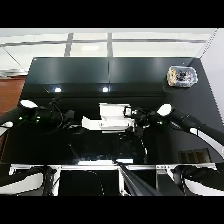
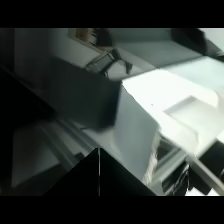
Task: Fold the box and place the chain.
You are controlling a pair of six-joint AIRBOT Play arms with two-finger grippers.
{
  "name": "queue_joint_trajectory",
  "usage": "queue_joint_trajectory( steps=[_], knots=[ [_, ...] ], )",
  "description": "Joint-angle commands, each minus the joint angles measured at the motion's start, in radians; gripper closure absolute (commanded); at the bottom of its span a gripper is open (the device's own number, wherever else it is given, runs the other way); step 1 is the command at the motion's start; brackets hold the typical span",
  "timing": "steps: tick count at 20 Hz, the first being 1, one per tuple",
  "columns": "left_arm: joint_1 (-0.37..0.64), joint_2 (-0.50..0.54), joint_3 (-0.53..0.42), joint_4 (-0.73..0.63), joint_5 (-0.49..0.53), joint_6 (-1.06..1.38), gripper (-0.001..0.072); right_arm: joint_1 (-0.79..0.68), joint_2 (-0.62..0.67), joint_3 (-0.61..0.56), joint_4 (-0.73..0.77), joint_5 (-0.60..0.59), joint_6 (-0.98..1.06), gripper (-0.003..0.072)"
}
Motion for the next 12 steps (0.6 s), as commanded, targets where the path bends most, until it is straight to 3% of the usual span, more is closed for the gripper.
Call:
queue_joint_trajectory(
  steps=[1, 4, 7, 8, 10, 12],
  knots=[
    [-0.097, -0.081, 0.015, -0.071, 0.084, 0.001, 0.0687, 0.000, 0.000, 0.000, 0.000, 0.000, 0.000, 0.0506],
    [-0.193, -0.129, 0.077, -0.098, 0.038, 0.032, 0.0686, 0.000, 0.000, 0.000, 0.000, 0.000, 0.000, 0.0505],
    [-0.199, -0.137, 0.146, -0.100, -0.039, 0.108, 0.0678, 0.000, 0.000, 0.000, 0.000, 0.000, 0.000, 0.0505],
    [-0.190, -0.137, 0.170, -0.099, -0.065, 0.111, 0.0572, 0.000, 0.000, 0.000, 0.000, 0.000, 0.000, 0.0506],
    [-0.178, -0.137, 0.208, -0.101, -0.111, 0.111, 0.0169, 0.000, 0.000, 0.000, 0.000, 0.000, 0.000, 0.0505],
    [-0.185, -0.137, 0.229, -0.108, -0.134, 0.109, 0.0145, 0.000, 0.000, 0.000, 0.000, 0.000, 0.000, 0.0506]
  ],
)
